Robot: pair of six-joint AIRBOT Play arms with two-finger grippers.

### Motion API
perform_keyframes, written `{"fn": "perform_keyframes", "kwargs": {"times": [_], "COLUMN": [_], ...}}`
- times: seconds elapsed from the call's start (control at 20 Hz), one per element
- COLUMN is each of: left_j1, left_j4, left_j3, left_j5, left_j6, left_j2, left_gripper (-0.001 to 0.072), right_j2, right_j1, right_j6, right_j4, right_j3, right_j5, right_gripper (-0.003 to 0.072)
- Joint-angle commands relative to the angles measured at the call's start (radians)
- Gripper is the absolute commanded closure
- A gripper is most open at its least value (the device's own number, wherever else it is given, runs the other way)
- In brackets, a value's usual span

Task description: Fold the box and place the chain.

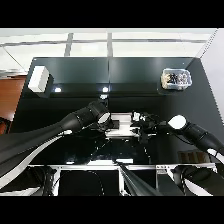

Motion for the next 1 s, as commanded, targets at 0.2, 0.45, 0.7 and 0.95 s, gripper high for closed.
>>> {"fn": "perform_keyframes", "kwargs": {"times": [0.2,0.45,0.7,0.95], "left_j1": [0.0,0.0,0.0,0.0], "left_j4": [0.001,0.002,0.002,0.002], "left_j3": [0.001,0.001,0.001,0.001], "left_j5": [-0.006,-0.024,-0.018,-0.018], "left_j6": [0.001,0.001,0.001,0.001], "left_j2": [0.001,0.001,0.001,0.001], "left_gripper": [0.0682,0.0682,0.0682,0.0682], "right_j2": [0.016,0.164,0.219,0.211], "right_j1": [0.0,-0.157,-0.528,-0.767], "right_j6": [0.129,1.027,1.28,1.586], "right_j4": [0.0,-0.32,-0.414,-0.382], "right_j3": [0.005,0.164,0.202,0.008], "right_j5": [-0.005,0.299,0.535,0.225], "right_gripper": [0.0676,0.0675,0.0675,0.0675]}}
